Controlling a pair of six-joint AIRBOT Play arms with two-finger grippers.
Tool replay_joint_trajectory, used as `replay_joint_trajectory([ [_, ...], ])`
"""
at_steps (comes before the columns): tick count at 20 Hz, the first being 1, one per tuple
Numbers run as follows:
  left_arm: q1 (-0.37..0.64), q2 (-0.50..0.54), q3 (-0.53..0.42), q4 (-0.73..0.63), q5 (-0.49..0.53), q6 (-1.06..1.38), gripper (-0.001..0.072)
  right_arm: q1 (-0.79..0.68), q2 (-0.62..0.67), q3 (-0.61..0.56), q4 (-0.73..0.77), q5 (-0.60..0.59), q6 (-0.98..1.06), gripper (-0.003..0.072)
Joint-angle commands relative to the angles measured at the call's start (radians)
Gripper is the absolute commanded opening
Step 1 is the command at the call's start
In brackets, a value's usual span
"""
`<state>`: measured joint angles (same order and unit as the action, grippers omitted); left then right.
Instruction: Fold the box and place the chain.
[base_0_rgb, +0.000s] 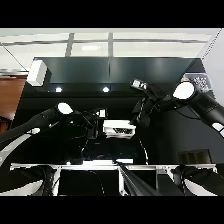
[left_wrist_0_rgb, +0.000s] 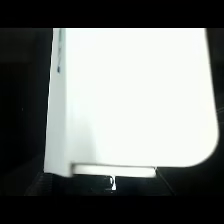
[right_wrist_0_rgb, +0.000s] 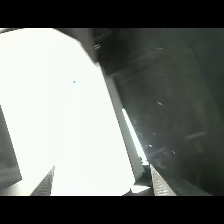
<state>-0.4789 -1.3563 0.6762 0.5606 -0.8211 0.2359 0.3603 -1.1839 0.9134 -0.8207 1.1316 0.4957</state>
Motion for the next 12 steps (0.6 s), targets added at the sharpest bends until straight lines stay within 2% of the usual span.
replay_joint_trajectory([
  [1,0.000,0.000,0.001,0.001,0.002,-0.001,0.0400,0.043,-0.002,-0.023,-0.013,-0.002,-0.128,0.0709],
  [9,0.000,0.000,0.001,0.000,0.002,-0.001,0.0400,0.078,-0.004,-0.068,-0.022,-0.067,-0.192,0.0709],
  [10,0.000,0.000,0.001,0.000,0.001,-0.001,0.0400,0.078,-0.004,-0.068,-0.022,-0.067,-0.198,0.0631],
  [11,0.000,0.000,0.001,0.000,0.001,-0.001,0.0400,0.078,-0.004,-0.068,-0.021,-0.067,-0.197,0.0458],
  [12,0.000,0.000,0.001,0.000,0.001,-0.002,0.0400,0.078,-0.004,-0.068,-0.021,-0.067,-0.197,0.0413],
])
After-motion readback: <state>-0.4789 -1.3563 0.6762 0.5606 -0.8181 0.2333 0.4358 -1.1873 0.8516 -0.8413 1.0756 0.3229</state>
